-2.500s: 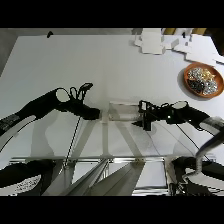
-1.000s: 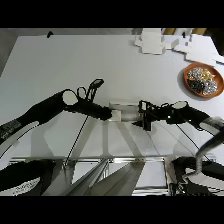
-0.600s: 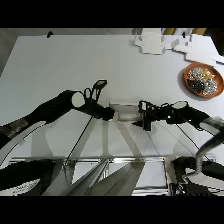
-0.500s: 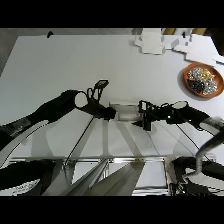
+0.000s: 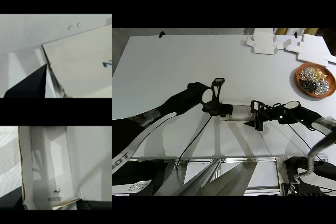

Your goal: Fold the box and place the chain.

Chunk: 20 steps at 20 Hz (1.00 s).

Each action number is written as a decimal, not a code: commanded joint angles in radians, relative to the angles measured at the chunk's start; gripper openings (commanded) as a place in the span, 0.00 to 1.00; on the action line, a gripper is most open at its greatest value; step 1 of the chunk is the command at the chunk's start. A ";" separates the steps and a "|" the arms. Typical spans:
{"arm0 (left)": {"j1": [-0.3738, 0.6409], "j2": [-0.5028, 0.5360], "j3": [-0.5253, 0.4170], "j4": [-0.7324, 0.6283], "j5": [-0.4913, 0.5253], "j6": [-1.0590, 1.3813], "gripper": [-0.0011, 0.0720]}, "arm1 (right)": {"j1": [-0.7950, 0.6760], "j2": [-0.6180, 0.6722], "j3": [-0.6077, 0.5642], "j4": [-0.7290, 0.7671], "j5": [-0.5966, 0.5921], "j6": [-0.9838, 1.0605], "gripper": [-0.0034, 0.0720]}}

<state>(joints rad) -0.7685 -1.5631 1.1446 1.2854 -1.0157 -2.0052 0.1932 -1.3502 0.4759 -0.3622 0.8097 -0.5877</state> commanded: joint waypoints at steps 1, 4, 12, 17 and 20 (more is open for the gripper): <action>-0.027 -0.070 0.050 0.067 -0.064 -0.157 0.39 | 0.000 0.000 0.000 0.000 0.002 0.000 0.44; -0.031 -0.080 0.050 0.077 -0.061 -0.201 0.39 | 0.000 0.000 0.000 0.000 0.002 0.000 0.44; -0.031 -0.080 0.050 0.077 -0.061 -0.190 0.02 | 0.000 0.000 0.000 0.000 0.002 0.000 0.44; -0.031 -0.075 0.050 0.073 -0.068 -0.124 0.33 | 0.000 0.000 0.000 0.000 0.002 0.000 0.44; -0.031 -0.066 0.051 0.073 -0.067 -0.103 0.33 | 0.000 0.000 0.000 0.000 0.002 0.000 0.44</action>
